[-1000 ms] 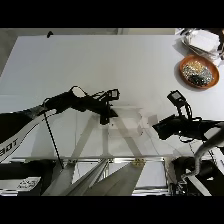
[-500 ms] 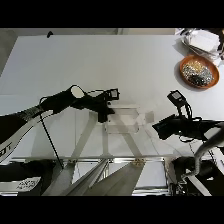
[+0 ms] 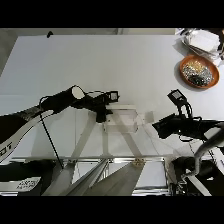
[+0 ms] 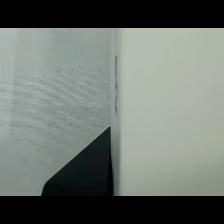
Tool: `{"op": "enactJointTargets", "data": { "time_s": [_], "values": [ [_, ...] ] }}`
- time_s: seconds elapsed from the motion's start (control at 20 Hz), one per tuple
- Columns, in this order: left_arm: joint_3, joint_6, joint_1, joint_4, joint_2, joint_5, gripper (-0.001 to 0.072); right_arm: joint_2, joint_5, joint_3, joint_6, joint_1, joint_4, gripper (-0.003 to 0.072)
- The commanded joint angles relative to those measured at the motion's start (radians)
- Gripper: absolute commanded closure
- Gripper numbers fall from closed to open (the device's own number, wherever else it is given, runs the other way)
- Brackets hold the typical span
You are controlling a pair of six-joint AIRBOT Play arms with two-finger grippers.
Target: Fold the box and place the chain.
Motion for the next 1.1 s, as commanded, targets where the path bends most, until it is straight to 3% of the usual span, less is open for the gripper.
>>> {"op": "enactJointTargets", "data": {
  "time_s": [0.0,1.05],
  "values": [
    [-0.001,-0.004,0.000,-0.005,-0.019,0.000,0.0704,0.001,-0.003,0.001,0.000,0.000,0.000,0.0262],
    [-0.001,-0.004,0.000,-0.023,-0.027,-0.003,0.0700,0.001,0.007,0.001,-0.047,0.000,0.004,0.0268]
  ]
}}
